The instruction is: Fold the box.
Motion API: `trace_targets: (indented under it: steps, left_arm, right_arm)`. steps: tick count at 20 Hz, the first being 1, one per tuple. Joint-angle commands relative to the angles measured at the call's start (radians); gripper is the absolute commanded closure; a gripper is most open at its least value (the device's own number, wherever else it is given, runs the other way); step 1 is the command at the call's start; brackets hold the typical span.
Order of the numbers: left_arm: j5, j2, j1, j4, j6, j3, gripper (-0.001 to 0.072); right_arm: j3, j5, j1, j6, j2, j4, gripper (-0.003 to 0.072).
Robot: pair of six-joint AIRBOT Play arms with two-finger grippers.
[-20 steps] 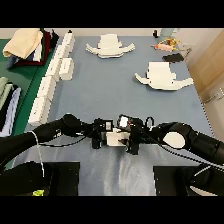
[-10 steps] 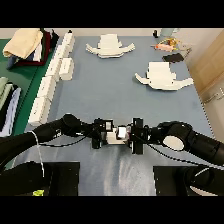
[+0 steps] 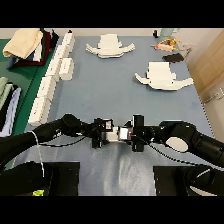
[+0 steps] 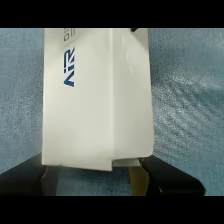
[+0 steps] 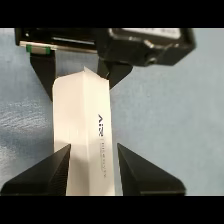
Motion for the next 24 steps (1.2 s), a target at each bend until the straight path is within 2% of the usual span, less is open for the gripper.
trace_targets:
  steps: [1, 3, 5, 6, 8, 10, 11, 13, 14, 24]
  left_arm:
    - [-0.001, 0.0, 0.0, 0.001, 0.001, 0.0, 0.0184]
    - [-0.001, 0.0, 0.0, 0.001, 0.001, 0.0, 0.0184]
    - [-0.001, 0.0, 0.0, 0.001, 0.001, 0.0, 0.0185]
    - [-0.001, 0.0, 0.0, 0.001, 0.001, 0.0, 0.0185]
    - [-0.001, 0.0, 0.0, 0.001, 0.001, 0.0, 0.0185]
    - [-0.001, 0.0, 0.0, 0.001, 0.001, 0.0, 0.0184]
    - [-0.001, 0.0, 0.0, 0.001, 0.001, 0.0, 0.0185]
    - [-0.001, 0.0, 0.0, 0.001, 0.001, 0.0, 0.0185]
    - [-0.001, 0.0, 0.0, 0.001, 0.001, 0.0, 0.0185]
    - [-0.001, 0.0, 0.0, 0.001, 0.001, 0.0, 0.0185]
  right_arm:
    - [0.001, -0.024, 0.001, -0.005, 0.013, -0.01, 0.0227]
    - [0.001, -0.044, 0.0, -0.005, 0.011, -0.023, 0.0239]
    - [0.001, -0.06, 0.0, -0.005, 0.003, -0.039, 0.0292]
    - [0.001, -0.058, 0.0, -0.005, -0.003, -0.037, 0.0293]
    - [0.001, -0.045, 0.0, -0.005, -0.018, -0.033, 0.0353]
    - [0.001, -0.026, 0.001, -0.005, -0.032, -0.009, 0.0375]
    - [0.001, -0.022, 0.001, -0.005, -0.038, -0.006, 0.0457]
    - [0.001, -0.017, 0.001, -0.005, -0.038, 0.001, 0.048]
    - [0.001, -0.013, 0.001, -0.005, -0.037, 0.011, 0.0534]
    - [-0.002, 0.026, 0.013, -0.014, -0.046, 0.085, 0.0546]
